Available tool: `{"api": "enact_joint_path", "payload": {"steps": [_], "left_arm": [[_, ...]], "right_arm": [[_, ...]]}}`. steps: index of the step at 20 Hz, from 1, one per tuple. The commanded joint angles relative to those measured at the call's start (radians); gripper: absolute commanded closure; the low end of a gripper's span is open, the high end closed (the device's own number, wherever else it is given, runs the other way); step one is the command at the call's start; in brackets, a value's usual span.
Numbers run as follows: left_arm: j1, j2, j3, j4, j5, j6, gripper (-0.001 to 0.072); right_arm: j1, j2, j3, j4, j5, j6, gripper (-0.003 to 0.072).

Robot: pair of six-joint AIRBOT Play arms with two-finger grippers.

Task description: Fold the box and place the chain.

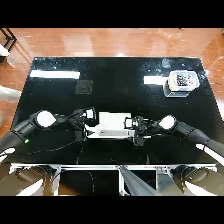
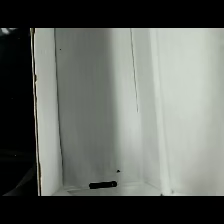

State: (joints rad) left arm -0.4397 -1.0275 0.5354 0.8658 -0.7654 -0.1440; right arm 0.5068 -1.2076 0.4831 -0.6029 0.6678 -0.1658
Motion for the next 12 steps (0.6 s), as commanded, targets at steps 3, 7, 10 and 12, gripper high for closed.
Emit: {"api": "enact_joint_path", "payload": {"steps": [3,7,10,12], "left_arm": [[-0.050,-0.060,0.002,-0.010,0.040,0.045,0.0091],[-0.084,-0.089,0.011,-0.011,0.027,0.045,0.0092],[-0.082,-0.097,0.011,-0.011,0.023,0.043,0.0204],[-0.082,-0.097,0.011,-0.011,0.025,0.044,0.0269]], "right_arm": [[0.000,0.000,0.000,0.000,0.000,0.000,0.0149],[0.000,0.000,0.000,0.000,0.000,0.000,0.0149],[0.000,0.000,0.000,0.000,0.000,0.000,0.0149],[0.000,0.000,0.000,0.000,0.000,0.000,0.0149]]}}
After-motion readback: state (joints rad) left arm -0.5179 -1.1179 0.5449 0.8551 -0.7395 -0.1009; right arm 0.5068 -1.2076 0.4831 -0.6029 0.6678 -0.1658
